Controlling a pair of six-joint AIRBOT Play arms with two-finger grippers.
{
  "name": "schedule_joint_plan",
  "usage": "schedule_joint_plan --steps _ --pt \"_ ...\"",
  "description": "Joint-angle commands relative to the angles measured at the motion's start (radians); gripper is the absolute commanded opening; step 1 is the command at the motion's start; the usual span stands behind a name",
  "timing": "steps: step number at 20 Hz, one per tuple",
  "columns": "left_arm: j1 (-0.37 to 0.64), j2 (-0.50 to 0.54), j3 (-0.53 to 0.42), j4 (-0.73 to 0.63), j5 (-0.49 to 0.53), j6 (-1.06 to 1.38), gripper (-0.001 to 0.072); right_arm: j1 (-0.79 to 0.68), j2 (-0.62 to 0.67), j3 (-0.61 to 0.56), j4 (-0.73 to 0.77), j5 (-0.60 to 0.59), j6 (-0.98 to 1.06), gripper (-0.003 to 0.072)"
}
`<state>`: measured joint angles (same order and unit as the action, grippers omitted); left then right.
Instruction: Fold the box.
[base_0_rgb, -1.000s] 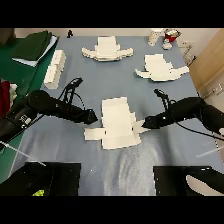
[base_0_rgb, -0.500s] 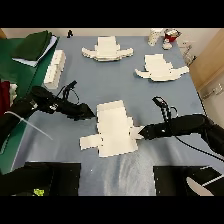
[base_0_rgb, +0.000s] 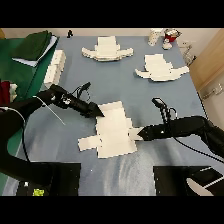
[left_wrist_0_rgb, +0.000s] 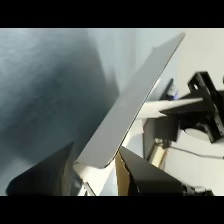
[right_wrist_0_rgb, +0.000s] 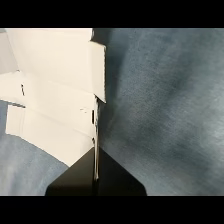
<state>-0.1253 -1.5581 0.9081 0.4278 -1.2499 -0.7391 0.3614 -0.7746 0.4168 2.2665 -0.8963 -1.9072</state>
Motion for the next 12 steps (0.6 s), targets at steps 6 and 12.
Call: schedule_joint_plan --steps 6,12 --pt "-0.011 -0.055 0.085 0.031 -0.224 0.124 0.0174 0.002 -0.034 -0.001 -0.002 0.002 0.007 0.0002" --pt "-0.053 -0.055 0.085 0.066 -0.217 0.146 0.0174 0.002 -0.039 -0.001 -0.002 0.002 0.007 0.0002"
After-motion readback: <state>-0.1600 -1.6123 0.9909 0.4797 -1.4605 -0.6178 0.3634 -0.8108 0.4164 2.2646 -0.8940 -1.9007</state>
